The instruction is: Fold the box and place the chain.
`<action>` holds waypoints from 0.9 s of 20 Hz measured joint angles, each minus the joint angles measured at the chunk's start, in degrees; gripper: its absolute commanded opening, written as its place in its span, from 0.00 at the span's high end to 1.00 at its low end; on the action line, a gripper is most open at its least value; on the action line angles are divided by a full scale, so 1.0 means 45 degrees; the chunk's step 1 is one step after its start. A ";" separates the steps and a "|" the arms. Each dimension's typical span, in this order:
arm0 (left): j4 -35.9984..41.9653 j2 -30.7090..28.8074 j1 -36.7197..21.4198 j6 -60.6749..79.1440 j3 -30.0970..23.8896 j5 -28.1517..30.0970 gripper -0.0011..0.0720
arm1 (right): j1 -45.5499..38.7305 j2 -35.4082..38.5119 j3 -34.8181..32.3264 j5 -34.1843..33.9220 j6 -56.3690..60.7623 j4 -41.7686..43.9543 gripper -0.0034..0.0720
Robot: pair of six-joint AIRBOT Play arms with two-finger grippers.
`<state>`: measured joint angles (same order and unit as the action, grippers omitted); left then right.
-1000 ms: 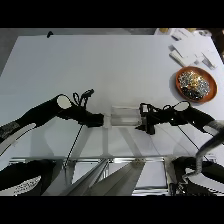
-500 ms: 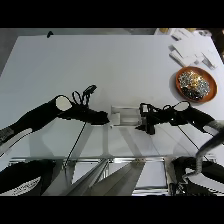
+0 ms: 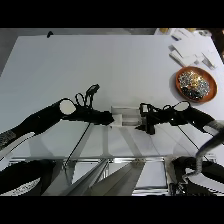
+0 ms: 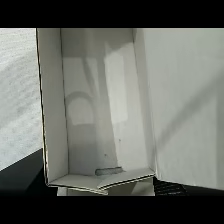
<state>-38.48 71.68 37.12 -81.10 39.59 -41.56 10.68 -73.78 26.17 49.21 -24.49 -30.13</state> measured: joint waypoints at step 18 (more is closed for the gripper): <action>-0.5867 0.1826 0.1880 -0.6037 0.3075 -0.1787 0.38 | 0.0000 0.0000 0.0000 0.0000 0.0000 -0.0005 0.61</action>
<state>-64.88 79.90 45.58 -108.27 53.43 -49.60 10.68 -73.78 26.17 49.21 -24.49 -30.15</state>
